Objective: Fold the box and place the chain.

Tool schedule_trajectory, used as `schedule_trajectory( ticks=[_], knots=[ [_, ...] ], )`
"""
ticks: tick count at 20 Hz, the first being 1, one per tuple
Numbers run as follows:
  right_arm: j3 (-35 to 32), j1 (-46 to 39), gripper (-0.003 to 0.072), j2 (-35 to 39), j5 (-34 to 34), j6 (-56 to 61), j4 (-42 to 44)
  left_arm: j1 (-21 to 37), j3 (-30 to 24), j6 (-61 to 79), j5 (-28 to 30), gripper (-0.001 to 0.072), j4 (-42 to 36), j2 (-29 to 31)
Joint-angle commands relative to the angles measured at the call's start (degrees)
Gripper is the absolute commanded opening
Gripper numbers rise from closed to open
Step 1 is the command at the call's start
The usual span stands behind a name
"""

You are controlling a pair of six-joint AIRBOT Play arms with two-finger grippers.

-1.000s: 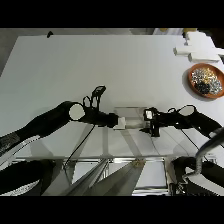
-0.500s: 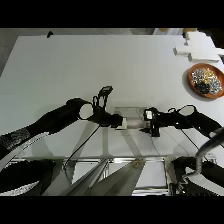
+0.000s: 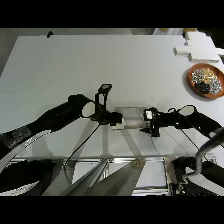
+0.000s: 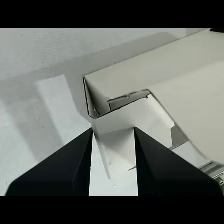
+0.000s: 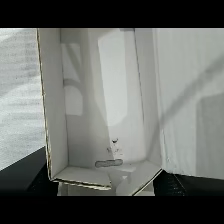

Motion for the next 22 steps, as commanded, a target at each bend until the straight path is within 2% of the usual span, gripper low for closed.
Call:
schedule_trajectory(
  ticks=[1,7,13,19,21,22],
  knots=[
    [0.0,0.0,0.0337,0.0,0.0,0.0,0.0,-1.0,3.8,-4.1,-5.6,0.0290,3.5,-2.8],
    [0.0,0.0,0.0337,0.0,0.0,0.0,0.0,-3.6,9.2,-15.1,-11.0,0.0269,10.4,-6.8],
    [0.0,0.0,0.0337,0.0,0.0,0.0,0.0,-6.2,17.6,-19.3,-18.4,0.0270,12.0,-13.4],
    [0.0,0.0,0.0337,0.0,0.0,0.0,0.0,-7.2,18.1,-24.9,-18.9,0.0266,14.6,-14.6],
    [0.0,0.0,0.0337,0.0,0.0,0.0,0.0,-7.7,18.1,-26.1,-19.0,0.0137,14.9,-15.0],
    [0.0,0.0,0.0337,0.0,0.0,0.0,0.0,-8.0,18.1,-27.3,-18.7,0.0133,15.1,-15.1]
  ],
)
